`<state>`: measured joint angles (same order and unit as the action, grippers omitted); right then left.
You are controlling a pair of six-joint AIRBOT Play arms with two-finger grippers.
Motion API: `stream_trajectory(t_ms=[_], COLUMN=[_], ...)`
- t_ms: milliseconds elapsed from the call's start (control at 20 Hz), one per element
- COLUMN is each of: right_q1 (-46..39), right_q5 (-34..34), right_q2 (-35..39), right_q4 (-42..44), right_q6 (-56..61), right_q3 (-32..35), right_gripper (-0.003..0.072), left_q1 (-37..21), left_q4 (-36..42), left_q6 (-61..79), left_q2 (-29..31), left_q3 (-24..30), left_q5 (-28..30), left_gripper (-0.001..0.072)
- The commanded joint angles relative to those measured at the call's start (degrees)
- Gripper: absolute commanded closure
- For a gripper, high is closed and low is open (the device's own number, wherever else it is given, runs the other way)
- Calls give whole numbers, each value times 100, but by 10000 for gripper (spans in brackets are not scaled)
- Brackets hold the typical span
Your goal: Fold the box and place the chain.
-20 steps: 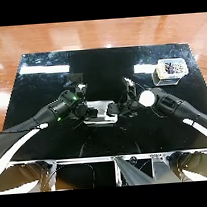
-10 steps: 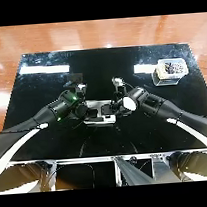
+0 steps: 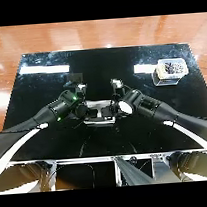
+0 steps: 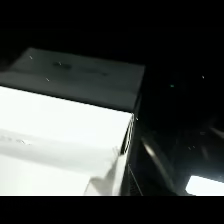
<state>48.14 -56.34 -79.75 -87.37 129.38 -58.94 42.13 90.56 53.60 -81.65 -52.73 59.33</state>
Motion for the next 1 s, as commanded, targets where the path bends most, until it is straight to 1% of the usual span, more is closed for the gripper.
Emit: stream_trajectory(t_ms=[0,200,300,350,400,450,950], right_q1=[203,210,208,208,208,208,28], right_q5=[-350,-452,-564,-566,-564,-562,-555], right_q2=[-186,-492,-601,-645,-684,-723,-791], right_q4=[-468,-551,-634,-636,-636,-634,-629], right_q6=[181,181,179,179,179,162,160], right_q3=[-151,-459,-542,-557,-557,-557,-557], right_gripper=[311,311,376,377,425,490,489], left_q1=[0,2,0,2,2,0,0], left_q4=[-9,-7,-9,-7,-7,-9,-9], left_q6=[2,2,2,2,2,2,2], left_q2=[-2,-2,-2,-2,-2,-2,-2], left_q3=[4,4,4,4,4,4,4], left_q5=[24,66,66,66,66,66,57], left_gripper=[690,690,690,690,690,690,689])
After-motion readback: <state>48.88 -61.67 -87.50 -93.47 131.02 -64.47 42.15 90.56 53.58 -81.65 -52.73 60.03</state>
